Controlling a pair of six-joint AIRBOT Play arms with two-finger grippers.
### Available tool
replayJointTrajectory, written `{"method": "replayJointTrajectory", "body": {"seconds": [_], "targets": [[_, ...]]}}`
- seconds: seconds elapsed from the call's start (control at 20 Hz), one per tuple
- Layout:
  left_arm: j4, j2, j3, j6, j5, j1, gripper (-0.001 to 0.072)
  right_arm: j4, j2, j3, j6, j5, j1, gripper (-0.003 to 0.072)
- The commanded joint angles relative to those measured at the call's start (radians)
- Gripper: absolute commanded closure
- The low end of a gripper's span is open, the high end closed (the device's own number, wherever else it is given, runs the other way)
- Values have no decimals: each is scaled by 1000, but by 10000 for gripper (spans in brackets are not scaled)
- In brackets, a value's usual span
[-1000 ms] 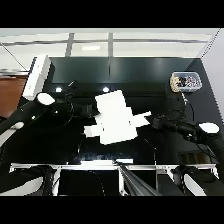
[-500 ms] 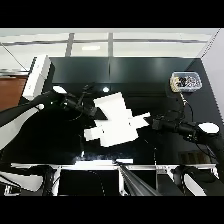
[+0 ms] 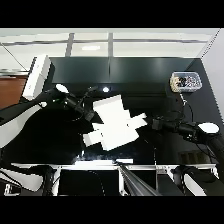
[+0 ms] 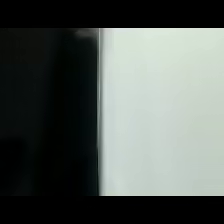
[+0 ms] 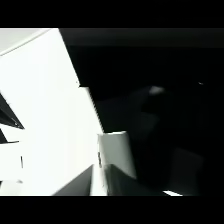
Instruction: Fold the box and place the chain.
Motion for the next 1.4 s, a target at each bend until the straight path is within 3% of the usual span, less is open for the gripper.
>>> {"method": "replayJointTrajectory", "body": {"seconds": [0.0,0.1,0.25,0.35,0.5,0.7,1.35], "targets": [[10,23,2,16,-6,-2,682,-157,1,58,71,39,-2,-21],[36,77,-1,4,-3,-14,683,-338,1,166,70,145,-6,-21],[69,193,-40,107,166,-72,684,-533,1,303,11,206,-6,-21],[72,241,-73,232,320,-127,682,-536,1,321,-135,197,-5,-20],[190,241,-73,445,373,-224,682,-557,-1,320,-222,179,22,-20],[211,225,-73,470,526,-293,680,-568,-8,316,-349,170,108,-20],[211,180,-73,420,527,-284,679,-629,-60,137,-453,39,286,-20]]}}
